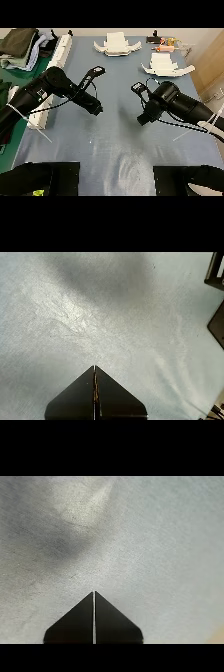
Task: Fold the box.
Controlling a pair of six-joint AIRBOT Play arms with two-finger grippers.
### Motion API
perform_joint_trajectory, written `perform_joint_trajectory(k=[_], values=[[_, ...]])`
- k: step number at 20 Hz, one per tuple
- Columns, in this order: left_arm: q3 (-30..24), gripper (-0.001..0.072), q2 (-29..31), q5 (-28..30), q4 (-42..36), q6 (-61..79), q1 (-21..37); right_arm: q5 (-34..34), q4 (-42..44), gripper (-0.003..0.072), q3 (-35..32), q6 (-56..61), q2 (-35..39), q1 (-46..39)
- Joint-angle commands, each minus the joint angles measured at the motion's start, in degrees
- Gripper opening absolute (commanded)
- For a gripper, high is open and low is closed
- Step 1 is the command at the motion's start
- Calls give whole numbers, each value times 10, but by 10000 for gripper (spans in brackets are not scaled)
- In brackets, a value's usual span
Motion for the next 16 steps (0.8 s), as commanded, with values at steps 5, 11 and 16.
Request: perform_joint_trajectory(k=[5,11,16], values=[[1,13,0,0,0,0,0,0,0,15,0,0,0,0],[1,13,0,0,0,0,0,0,1,15,0,0,0,0],[1,12,0,0,0,0,0,28,64,15,0,74,0,0]])
